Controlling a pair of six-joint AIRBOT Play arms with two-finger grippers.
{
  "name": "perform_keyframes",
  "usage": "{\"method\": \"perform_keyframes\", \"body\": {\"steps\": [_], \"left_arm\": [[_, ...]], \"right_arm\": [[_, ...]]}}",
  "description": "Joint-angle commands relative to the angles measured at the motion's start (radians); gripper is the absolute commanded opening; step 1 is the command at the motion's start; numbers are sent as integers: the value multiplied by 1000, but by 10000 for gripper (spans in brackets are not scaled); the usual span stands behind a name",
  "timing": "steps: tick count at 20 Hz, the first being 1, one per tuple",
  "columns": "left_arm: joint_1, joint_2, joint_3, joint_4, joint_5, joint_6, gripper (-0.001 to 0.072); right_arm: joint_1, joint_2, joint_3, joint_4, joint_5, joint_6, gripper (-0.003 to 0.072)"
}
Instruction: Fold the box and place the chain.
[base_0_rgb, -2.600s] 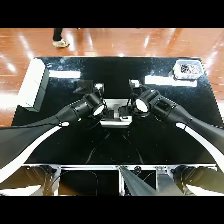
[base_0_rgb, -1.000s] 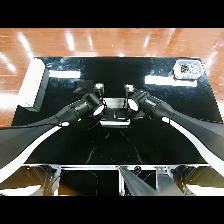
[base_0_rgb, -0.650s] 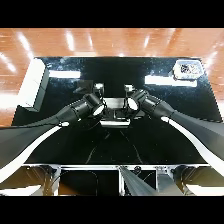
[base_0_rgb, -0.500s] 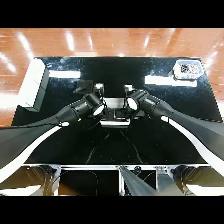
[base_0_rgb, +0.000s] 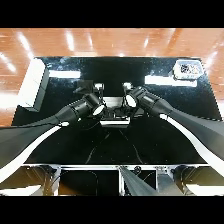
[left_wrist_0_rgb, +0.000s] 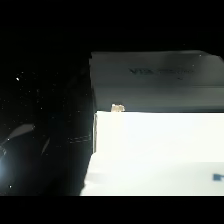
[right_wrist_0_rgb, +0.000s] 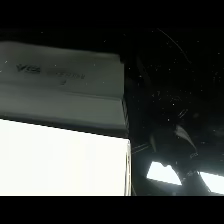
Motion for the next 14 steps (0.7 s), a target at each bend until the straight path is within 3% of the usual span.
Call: {"method": "perform_keyframes", "body": {"steps": [1, 5, 7, 10, 11, 12, 13, 14], "left_arm": [[0, 0, 0, 0, 2, 3, 17], [-1, 0, 0, 0, 1, 3, 17], [-1, 0, 0, 0, 1, 3, 17], [-1, 0, 0, 0, 1, 3, 17], [-1, 0, 0, 0, 1, 3, 17], [-1, 0, 0, 0, 1, 3, 17], [-1, 0, 0, 0, 2, 3, 17], [-1, 0, 0, 0, 1, 3, 17]], "right_arm": [[1, 2, 6, 2, 22, -8, 308], [1, 2, 6, 2, 23, -11, 304], [1, 2, 6, 3, 23, -34, 15], [1, 2, 6, 3, 26, -42, 18], [1, 2, 6, 3, 27, -41, 183], [1, 2, 6, 3, 27, -41, 444], [1, 2, 6, 3, 26, -42, 498], [1, 2, 6, 3, 27, -42, 498]]}}
